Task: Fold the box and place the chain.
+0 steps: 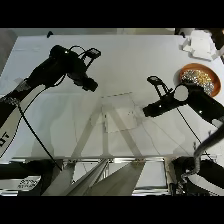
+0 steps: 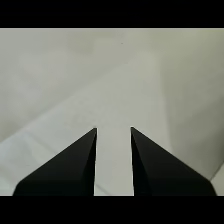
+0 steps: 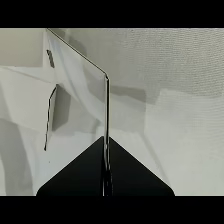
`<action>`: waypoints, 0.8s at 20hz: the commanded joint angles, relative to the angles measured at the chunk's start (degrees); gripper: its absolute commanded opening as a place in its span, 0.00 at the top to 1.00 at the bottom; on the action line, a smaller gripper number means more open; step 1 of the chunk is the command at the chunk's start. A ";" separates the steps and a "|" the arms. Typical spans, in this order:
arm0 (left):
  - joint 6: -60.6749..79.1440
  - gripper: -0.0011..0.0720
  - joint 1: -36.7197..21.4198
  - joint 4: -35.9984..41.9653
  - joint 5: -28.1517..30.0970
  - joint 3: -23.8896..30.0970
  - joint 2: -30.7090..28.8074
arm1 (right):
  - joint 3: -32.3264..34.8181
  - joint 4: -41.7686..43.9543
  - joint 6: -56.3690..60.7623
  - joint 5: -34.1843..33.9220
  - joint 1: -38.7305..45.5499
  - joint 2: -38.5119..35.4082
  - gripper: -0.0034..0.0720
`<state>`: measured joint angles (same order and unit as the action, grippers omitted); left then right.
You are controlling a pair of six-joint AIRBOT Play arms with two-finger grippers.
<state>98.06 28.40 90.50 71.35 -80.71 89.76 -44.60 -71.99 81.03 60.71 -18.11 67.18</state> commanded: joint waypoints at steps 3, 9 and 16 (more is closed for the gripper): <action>29.03 0.57 -8.48 34.07 16.41 0.15 0.07 | 0.02 0.00 -0.07 0.33 -0.04 -0.02 0.92; 41.55 0.57 -19.47 49.00 21.00 9.25 0.04 | 0.02 0.04 -0.04 0.15 -0.04 -0.02 0.92; 56.46 0.59 -17.05 53.96 6.47 19.98 0.07 | 0.02 0.42 0.17 0.20 -0.04 -0.02 0.92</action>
